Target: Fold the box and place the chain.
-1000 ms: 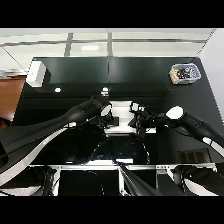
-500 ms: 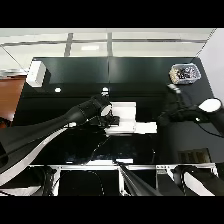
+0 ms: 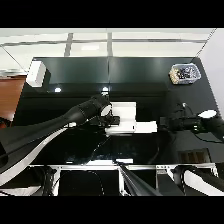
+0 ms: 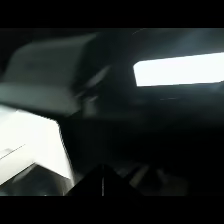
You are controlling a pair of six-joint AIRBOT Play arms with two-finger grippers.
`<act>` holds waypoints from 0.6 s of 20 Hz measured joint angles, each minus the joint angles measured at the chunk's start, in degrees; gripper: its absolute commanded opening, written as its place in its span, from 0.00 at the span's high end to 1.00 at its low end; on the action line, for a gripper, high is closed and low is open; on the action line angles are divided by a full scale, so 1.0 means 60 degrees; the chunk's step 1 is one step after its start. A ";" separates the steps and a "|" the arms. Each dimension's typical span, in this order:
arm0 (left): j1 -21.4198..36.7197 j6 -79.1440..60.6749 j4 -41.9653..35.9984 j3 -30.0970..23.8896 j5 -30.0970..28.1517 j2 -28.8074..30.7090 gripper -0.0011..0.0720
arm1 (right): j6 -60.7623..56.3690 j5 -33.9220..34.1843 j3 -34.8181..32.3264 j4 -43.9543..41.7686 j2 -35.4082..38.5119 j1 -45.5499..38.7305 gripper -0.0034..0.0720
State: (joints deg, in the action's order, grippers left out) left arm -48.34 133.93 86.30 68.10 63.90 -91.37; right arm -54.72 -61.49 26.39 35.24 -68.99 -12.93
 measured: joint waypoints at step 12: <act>0.0000 -0.0007 0.0000 0.0000 0.0007 0.0000 0.94 | 0.1534 -0.1858 0.0761 -0.2004 -0.0382 0.1435 0.10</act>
State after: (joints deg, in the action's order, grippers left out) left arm -48.34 133.88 86.30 68.10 63.94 -91.37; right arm -45.52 -72.64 30.96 23.22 -71.29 -4.32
